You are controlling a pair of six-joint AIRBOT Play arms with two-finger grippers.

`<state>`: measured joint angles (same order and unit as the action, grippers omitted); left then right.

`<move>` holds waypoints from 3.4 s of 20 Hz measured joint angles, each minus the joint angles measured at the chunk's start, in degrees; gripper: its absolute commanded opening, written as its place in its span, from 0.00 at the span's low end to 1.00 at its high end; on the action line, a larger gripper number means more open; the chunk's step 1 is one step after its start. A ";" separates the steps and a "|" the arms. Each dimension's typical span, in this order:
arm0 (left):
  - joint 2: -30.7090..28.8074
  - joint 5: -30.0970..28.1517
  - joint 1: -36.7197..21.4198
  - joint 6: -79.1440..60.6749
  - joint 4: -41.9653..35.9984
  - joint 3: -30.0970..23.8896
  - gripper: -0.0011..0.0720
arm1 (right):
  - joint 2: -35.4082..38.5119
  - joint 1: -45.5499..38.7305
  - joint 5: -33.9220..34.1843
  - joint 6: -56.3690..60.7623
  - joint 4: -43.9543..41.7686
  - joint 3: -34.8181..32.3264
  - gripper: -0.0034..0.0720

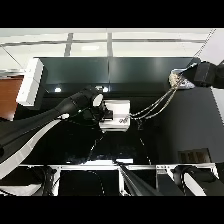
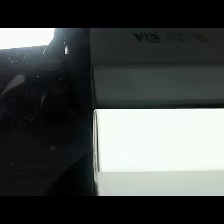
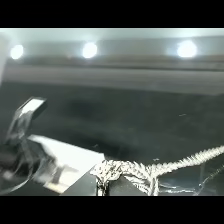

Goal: Fold the box and place the chain.

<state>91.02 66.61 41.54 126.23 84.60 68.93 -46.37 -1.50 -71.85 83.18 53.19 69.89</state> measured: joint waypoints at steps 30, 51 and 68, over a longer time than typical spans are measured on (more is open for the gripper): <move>0.00 0.04 0.00 0.00 -0.04 0.00 0.06 | -13.03 21.73 7.41 -3.28 -15.61 2.54 0.07; 0.00 0.07 0.00 0.00 -0.04 0.00 0.06 | -9.22 12.57 -9.60 -2.60 -15.37 3.30 0.07; 0.00 0.07 0.00 0.00 -0.02 0.00 0.06 | -15.76 19.56 -0.44 -4.35 -15.43 2.51 0.07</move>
<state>91.02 66.67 41.54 126.23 84.58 68.93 -62.13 18.06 -72.29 78.83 37.76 72.40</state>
